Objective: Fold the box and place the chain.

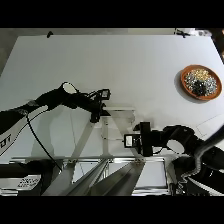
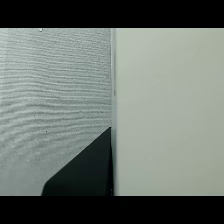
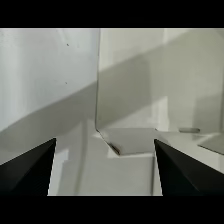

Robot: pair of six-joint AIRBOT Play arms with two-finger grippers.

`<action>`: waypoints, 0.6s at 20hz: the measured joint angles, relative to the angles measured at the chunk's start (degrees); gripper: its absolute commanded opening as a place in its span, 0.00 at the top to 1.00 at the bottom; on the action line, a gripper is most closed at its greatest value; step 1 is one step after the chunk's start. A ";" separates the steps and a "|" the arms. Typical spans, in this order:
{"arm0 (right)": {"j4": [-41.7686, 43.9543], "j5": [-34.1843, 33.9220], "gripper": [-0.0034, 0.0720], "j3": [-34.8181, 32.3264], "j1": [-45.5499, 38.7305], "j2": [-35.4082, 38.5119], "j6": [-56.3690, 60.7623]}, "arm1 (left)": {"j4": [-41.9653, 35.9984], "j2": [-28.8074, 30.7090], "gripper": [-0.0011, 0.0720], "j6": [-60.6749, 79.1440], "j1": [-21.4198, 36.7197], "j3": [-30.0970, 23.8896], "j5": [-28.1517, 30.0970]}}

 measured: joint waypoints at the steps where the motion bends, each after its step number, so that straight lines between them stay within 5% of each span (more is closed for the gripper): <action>1: 0.26 -1.79 0.02 -0.04 0.63 -0.92 0.72 | 0.00 0.00 0.97 0.00 0.00 0.02 0.00; 12: -1.66 -10.14 0.08 -0.13 2.19 -5.79 4.22 | 0.00 0.00 0.97 0.02 0.00 0.00 0.00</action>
